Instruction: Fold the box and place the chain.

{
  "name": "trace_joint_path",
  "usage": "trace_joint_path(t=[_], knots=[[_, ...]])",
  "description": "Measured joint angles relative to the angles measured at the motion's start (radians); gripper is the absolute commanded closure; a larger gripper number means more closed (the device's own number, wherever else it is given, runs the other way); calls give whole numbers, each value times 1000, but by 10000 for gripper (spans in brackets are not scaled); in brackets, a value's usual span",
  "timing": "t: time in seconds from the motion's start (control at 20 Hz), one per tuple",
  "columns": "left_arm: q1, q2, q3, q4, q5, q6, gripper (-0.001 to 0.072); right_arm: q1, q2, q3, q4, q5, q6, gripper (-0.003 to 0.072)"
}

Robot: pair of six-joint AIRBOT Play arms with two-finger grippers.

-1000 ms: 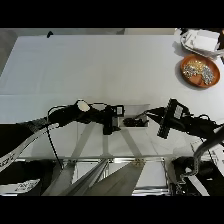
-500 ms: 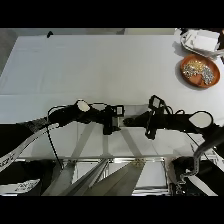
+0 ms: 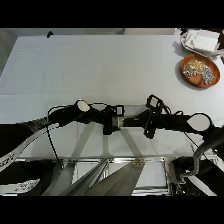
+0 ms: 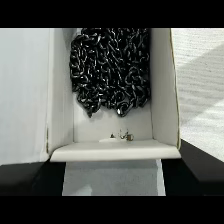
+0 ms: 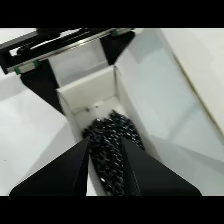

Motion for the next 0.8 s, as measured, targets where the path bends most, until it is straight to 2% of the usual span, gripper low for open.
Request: trace_joint_path(t=[0.1, 0.25, 0.4, 0.6, 0.7, 0.8], knots=[[0, 0, 0, 0, 0, 0, 396, -66, 53, 2, -95, 27, 89, 474], [0, 0, 0, 0, 0, 0, 395, -209, 107, 3, -253, 88, 199, 524], [0, 0, 0, 0, 0, 0, 396, -311, 104, 3, -357, 132, 251, 615], [0, 0, 0, 0, 0, 0, 396, -342, 14, -2, -417, 156, 159, 608], [0, 0, 0, 0, 0, 0, 396, -318, -32, -4, -427, 151, 41, 490], [0, 0, 0, 0, 0, 0, 396, -280, -80, -5, -433, 133, -78, 490]])
